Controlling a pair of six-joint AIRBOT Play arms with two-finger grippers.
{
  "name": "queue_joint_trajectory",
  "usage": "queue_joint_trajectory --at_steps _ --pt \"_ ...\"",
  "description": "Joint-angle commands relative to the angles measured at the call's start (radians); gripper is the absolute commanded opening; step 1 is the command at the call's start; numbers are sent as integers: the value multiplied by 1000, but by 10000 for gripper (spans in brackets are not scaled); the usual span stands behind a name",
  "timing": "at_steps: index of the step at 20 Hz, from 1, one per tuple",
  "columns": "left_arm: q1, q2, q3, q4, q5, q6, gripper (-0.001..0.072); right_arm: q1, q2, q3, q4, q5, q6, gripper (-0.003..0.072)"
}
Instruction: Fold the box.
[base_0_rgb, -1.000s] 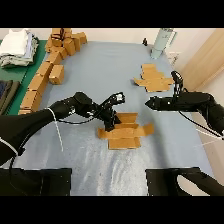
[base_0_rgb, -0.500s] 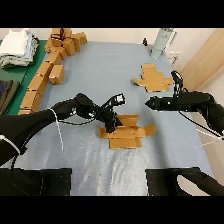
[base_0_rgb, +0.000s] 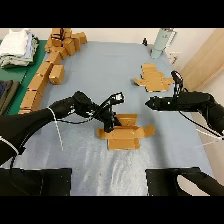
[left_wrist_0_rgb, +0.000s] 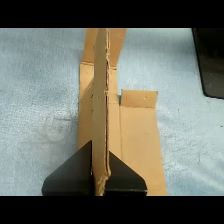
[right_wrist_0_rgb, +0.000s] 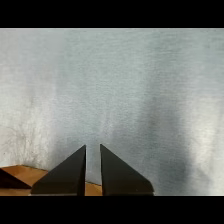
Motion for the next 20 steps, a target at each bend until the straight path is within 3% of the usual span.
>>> queue_joint_trajectory --at_steps 1,11,12,15,18,20 --pt "0 -5 1 -4 3 1 12 1 0 0 0 0 0 145" --pt "0 -23 1 -4 2 2 13 1 0 0 -8 -5 0 137" --pt "0 -23 1 -4 2 2 13 1 0 0 -12 -15 0 0" --pt "0 -23 1 -4 -1 0 13 1 7 0 -47 -83 5 3" --pt "0 -23 1 -5 0 0 13 19 53 0 -125 -159 82 2" --pt "0 -23 1 -5 0 0 13 80 100 0 -275 -216 203 2"
